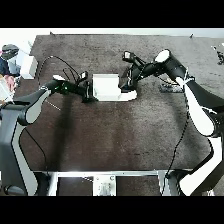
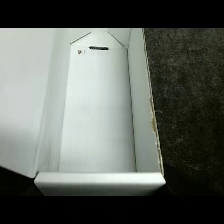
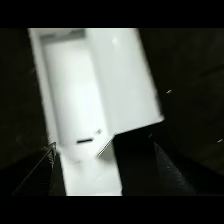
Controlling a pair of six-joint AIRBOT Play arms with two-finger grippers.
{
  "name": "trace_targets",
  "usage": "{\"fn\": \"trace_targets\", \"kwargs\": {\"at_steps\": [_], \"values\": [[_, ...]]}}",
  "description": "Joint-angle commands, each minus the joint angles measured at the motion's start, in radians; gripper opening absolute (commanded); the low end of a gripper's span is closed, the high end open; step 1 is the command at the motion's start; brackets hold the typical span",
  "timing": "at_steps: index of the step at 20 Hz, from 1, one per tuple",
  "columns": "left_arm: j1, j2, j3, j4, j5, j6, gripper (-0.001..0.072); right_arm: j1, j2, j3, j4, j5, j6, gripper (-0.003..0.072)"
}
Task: Fold the box and place the chain.
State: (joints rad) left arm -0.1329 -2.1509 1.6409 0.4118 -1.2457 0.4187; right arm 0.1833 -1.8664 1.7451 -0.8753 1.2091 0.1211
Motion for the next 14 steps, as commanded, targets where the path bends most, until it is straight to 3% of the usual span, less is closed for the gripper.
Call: {"fn": "trace_targets", "kwargs": {"at_steps": [1,4,6,14], "values": [[0.001,0.0,0.0,-0.001,0.001,0.0,0.0409,-0.003,-0.027,-0.002,-0.109,0.093,-0.041,0.069],[0.001,0.0,0.0,-0.001,0.001,0.0,0.0409,0.003,-0.082,-0.001,-0.109,0.064,-0.111,0.0688],[0.001,0.0,0.0,-0.001,0.0,0.0,0.0409,0.018,-0.106,-0.002,-0.108,0.041,-0.125,0.0575],[0.001,0.0,0.0,-0.001,0.0,0.0,0.0409,0.049,-0.118,-0.003,-0.108,-0.053,-0.129,0.0564]]}}
